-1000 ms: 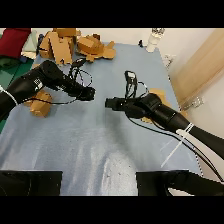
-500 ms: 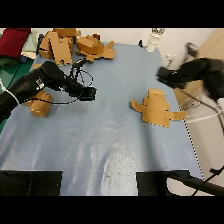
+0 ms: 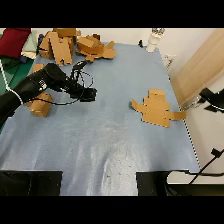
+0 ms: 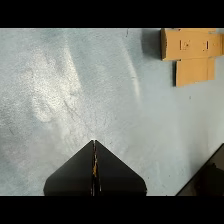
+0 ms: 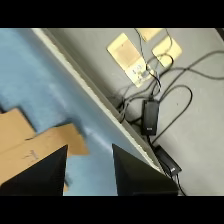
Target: Fold the box.
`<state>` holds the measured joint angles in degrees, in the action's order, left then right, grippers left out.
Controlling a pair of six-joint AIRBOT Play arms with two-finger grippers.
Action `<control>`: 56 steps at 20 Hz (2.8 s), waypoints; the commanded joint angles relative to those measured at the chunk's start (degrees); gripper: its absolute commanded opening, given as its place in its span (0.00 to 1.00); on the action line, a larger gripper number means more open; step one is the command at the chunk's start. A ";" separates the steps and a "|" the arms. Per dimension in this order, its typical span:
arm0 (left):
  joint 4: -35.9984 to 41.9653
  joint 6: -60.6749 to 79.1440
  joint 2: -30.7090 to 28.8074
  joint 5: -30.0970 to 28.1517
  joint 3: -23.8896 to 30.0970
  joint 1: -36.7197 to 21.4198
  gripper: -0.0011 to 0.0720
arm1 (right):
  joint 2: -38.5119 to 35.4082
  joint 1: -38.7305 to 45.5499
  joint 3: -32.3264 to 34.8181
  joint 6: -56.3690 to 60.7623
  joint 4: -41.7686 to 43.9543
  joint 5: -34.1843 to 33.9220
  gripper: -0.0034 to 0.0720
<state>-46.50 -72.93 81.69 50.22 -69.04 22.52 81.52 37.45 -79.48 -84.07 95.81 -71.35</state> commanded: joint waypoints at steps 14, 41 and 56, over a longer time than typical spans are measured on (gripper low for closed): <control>5.25 -0.61 0.09 2.82 -0.07 -0.09 0.03 | 13.00 3.58 -0.11 -20.44 16.37 -7.58 0.64; 5.01 7.82 1.60 14.51 7.37 -15.10 0.51 | -21.44 -42.95 46.75 -32.79 35.52 24.94 0.05; 25.22 26.01 11.30 10.73 7.34 -15.06 0.66 | -30.40 -54.01 51.25 -26.75 33.81 31.65 0.05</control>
<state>-28.21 -52.40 92.07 63.29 -61.63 7.44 51.31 -16.36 -28.29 -111.26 129.67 -39.53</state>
